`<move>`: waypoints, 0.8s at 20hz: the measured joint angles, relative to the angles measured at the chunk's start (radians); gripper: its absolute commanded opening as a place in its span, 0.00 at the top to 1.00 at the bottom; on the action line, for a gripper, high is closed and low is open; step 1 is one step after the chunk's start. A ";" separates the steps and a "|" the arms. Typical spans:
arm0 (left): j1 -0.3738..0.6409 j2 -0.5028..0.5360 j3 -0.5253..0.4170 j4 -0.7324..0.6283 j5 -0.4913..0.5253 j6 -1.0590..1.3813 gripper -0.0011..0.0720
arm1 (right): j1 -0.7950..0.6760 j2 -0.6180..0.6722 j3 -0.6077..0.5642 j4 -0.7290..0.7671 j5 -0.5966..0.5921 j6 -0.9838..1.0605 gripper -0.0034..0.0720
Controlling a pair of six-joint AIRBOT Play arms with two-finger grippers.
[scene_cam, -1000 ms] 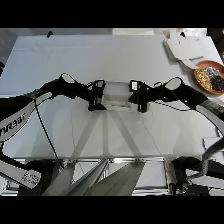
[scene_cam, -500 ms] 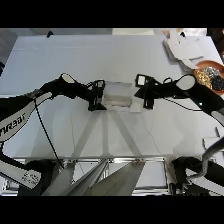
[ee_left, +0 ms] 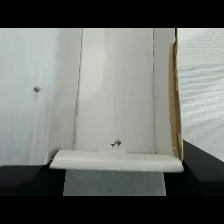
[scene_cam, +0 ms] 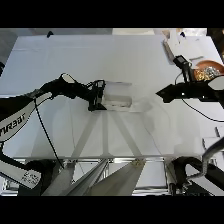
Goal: Fold the box and place the chain.
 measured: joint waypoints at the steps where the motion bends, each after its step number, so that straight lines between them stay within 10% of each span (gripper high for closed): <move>1: 0.000 0.000 0.000 0.000 0.000 0.000 0.42 | -0.012 -0.002 -0.031 0.008 0.003 0.032 0.95; 16: 0.000 0.000 0.000 0.000 0.000 0.000 0.42 | 0.043 -0.285 -0.127 0.284 -0.036 0.105 0.95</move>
